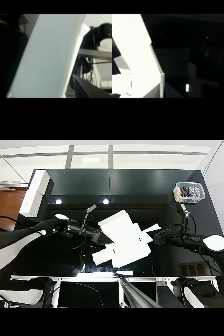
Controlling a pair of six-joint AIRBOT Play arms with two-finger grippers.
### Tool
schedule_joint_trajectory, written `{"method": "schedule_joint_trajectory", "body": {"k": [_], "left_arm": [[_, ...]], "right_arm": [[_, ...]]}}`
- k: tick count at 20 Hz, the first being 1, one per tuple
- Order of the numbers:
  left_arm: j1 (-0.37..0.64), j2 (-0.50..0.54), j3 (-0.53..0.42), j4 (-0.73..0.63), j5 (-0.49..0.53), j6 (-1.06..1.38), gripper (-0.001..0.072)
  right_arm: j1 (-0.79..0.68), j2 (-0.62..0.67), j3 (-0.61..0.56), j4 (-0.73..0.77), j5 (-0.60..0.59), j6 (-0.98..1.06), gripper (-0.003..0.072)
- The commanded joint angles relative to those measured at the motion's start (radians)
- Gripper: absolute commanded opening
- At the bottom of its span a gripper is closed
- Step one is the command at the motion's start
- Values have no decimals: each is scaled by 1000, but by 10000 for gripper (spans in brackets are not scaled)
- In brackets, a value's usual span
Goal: Fold the box and place the chain.
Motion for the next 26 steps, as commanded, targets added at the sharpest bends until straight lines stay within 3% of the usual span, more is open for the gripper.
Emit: {"method": "schedule_joint_trajectory", "body": {"k": [1,4,6,9,10,11,12,13,14,17,20,23,26], "left_arm": [[-1,-14,40,119,-22,26,559],[-16,-14,40,119,-3,26,488],[-23,-14,40,119,6,27,374],[-33,-14,40,119,6,27,366],[-39,-14,40,120,6,27,319],[-46,-14,40,120,6,27,191],[-47,-14,40,120,4,27,109],[-46,-14,40,120,-2,27,24],[-41,-14,43,130,-16,26,25],[-28,-11,77,229,-59,9,23],[-40,36,112,319,-19,-5,19],[-136,155,123,508,116,-5,18],[-270,245,121,719,335,2,26]], "right_arm": [[1,1,0,0,6,11,47],[1,1,0,-2,6,11,47],[1,1,0,-2,6,11,47],[1,1,0,-2,6,11,47],[1,1,0,-2,6,11,47],[1,1,0,-2,6,11,49],[1,1,0,-2,6,12,95],[0,1,0,-3,7,15,405],[-4,1,8,-21,12,18,711],[-58,1,135,-217,95,19,702],[-109,1,286,-356,174,1,702],[-97,-1,312,-434,279,-194,702],[-30,-1,230,-454,274,-330,705]]}}
